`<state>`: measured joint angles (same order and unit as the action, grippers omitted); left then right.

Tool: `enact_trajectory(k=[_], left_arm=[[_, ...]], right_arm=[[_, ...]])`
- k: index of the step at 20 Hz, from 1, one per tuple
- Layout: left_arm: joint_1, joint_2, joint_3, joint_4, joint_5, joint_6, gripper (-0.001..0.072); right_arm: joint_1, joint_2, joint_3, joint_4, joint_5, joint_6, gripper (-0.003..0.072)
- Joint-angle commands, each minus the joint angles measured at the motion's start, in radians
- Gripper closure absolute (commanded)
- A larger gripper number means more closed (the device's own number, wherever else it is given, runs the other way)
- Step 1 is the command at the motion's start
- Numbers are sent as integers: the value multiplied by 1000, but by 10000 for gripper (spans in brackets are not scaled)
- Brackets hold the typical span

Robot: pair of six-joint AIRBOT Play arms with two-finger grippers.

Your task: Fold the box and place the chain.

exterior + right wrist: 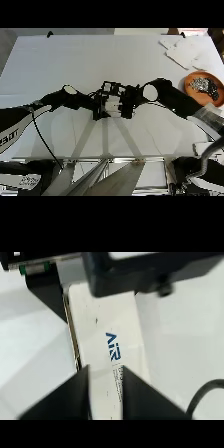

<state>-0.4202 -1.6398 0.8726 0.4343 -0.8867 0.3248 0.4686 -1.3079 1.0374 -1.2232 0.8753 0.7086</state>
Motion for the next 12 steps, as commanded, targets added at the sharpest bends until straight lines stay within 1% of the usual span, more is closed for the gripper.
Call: enact_trajectory(k=[1, 4, 6, 8, 12], left_arm=[[1, 0, 0, 0, 0, 0, 372], [1, 0, 0, 0, 0, 0, 372], [1, 0, 0, 0, 0, 0, 372], [1, 0, 0, 0, 0, 0, 372], [1, 0, 0, 0, 0, 0, 372]], right_arm=[[-16, 38, -4, 84, -4, 86, 676], [-97, 19, -66, 404, -42, 95, 675], [-124, 4, -121, 544, -90, 95, 675], [-126, -26, -152, 583, -118, 95, 676], [-99, -127, -154, 605, -115, 96, 676]])
